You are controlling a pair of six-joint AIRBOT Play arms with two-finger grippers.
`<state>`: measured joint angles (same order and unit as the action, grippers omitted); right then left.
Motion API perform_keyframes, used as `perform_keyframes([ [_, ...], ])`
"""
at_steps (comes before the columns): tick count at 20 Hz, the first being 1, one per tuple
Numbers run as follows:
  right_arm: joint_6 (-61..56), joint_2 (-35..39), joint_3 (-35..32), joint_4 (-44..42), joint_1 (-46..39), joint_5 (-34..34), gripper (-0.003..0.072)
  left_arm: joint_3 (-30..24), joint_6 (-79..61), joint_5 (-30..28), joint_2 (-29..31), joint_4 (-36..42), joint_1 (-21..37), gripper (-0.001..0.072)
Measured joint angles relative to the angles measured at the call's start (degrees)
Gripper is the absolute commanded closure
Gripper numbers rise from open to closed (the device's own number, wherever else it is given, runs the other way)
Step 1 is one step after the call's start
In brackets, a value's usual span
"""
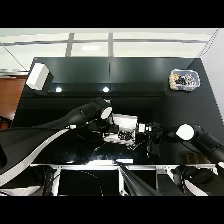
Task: Fold the box and place the chain.
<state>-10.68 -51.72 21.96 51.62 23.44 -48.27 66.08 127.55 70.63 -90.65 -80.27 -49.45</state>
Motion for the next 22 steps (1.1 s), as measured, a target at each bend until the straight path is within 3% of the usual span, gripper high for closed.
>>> perform_keyframes([
  [7,11.91,-3.04,-0.31,-6.1,1.01,5.49,0.0006,0.0,0.0,0.28,0.0,0.04,-0.02,0.0678],
  [17,14.29,-8.11,0.85,-8.68,1.05,13.57,0.0013,0.0,0.13,0.5,0.0,0.07,0.0,0.0678],
  [20,13.86,-8.85,1.16,-8.72,0.79,12.94,0.0464,0.0,0.28,0.5,0.0,-0.02,0.04,0.0678],
  [21,13.62,-8.98,1.2,-8.63,0.48,12.41,0.0544,0.0,0.33,0.48,0.0,0.02,0.04,0.0678],
  [22,13.4,-9.09,1.29,-8.41,0.0,12.28,0.0566,0.0,-0.09,0.46,0.0,-0.07,0.04,0.0678],
])
